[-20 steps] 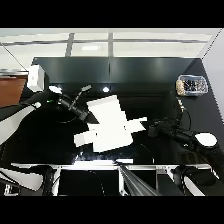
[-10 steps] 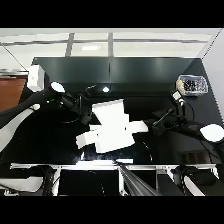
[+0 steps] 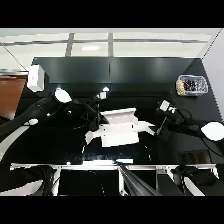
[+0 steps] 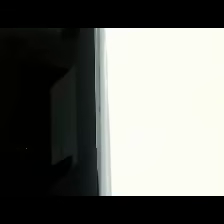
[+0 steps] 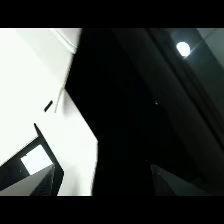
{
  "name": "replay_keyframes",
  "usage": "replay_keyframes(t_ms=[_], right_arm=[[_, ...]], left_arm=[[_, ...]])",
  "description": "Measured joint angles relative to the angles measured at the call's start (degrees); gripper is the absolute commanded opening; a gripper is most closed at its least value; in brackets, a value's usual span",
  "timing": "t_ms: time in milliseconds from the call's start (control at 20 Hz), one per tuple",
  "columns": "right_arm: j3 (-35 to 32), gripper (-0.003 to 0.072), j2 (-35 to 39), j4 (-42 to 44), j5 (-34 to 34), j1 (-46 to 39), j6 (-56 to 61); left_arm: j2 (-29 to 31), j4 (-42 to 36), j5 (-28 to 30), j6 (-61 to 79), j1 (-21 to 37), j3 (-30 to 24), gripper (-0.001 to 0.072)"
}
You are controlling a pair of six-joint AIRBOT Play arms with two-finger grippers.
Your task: Fold the box and place the chain.
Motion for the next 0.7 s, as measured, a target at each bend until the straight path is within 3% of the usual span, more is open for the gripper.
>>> replay_keyframes(t_ms=[300,700], right_arm=[[-0.26,0.0706,-2.01,-0.72,1.07,4.81,-2.67],[-4.57,0.0706,-6.4,-0.81,-2.6,10.38,-3.28]], left_arm=[[-2.25,1.84,5.9,5.27,-2.84,-1.31,0.0026],[-3.04,4.13,7.06,6.69,-3.17,-1.49,0.0026]])
